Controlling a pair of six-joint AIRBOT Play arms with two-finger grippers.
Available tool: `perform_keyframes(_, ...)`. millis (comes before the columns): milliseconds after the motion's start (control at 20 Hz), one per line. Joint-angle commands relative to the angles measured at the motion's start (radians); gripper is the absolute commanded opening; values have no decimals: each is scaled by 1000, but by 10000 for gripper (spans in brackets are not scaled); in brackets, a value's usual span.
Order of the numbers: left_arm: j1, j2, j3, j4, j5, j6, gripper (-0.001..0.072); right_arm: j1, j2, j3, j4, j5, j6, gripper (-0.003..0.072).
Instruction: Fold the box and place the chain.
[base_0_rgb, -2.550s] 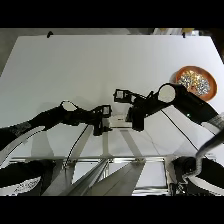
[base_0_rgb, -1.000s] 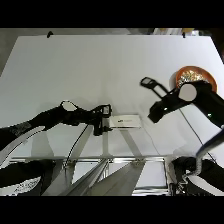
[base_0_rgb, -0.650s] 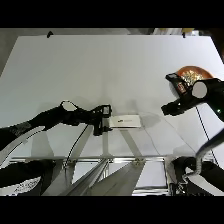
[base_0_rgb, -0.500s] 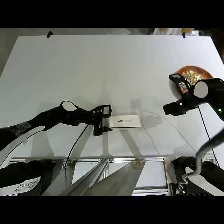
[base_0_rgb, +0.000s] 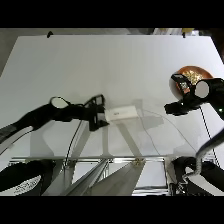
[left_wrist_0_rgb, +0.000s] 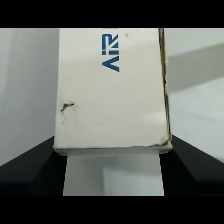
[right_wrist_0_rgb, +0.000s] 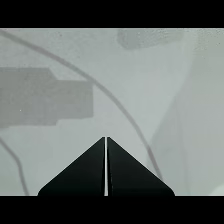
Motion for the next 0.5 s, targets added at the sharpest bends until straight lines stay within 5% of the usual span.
perform_keyframes(0, 193, 171, 0, 148, 3, -241, 341, -1, 1, 0, 0, 1, 2, 12)
perform_keyframes(250, 577, 351, 0, 245, 34, -402, 341, -1, 1, 0, 0, 1, 2, 12)
perform_keyframes(450, 746, 343, -1, 449, 33, -563, 340, -1, 1, 0, 0, 1, 2, 12)
